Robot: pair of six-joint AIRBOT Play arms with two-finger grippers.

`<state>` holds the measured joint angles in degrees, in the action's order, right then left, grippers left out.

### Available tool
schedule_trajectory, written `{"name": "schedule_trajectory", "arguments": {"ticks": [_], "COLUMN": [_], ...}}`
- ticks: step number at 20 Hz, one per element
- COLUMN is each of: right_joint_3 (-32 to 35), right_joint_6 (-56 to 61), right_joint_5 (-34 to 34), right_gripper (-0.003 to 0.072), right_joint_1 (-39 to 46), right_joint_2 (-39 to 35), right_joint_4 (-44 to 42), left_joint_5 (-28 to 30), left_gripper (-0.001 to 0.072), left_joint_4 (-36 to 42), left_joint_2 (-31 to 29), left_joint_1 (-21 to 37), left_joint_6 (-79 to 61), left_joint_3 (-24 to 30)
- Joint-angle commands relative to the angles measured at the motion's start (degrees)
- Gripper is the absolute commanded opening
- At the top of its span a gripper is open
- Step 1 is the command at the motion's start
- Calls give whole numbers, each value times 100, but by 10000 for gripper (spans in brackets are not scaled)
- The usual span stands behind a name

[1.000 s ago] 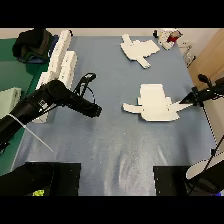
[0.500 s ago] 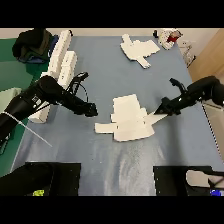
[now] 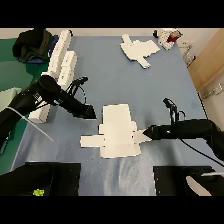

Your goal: Fold the box.

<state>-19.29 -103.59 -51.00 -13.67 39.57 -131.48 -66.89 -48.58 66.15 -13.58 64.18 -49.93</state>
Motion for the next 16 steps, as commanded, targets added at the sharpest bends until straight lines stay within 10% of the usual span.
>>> {"name": "schedule_trajectory", "arguments": {"ticks": [1,8,15,16], "right_joint_3": [326,372,380,380], "right_joint_6": [131,131,131,131], "right_joint_5": [507,649,625,619], "right_gripper": [4,3,3,4], "right_joint_1": [-391,-564,-564,-564], "right_joint_2": [-376,-380,-380,-380], "right_joint_4": [66,166,232,229], "left_joint_5": [-79,-57,-1456,-1554], "left_gripper": [448,447,436,291], "left_joint_4": [951,1663,1862,1845], "left_joint_2": [566,2273,3283,3314], "left_joint_1": [310,365,118,63], "left_joint_6": [-667,-1716,-2448,-2511], "left_joint_3": [-4,-411,-1392,-1438]}}
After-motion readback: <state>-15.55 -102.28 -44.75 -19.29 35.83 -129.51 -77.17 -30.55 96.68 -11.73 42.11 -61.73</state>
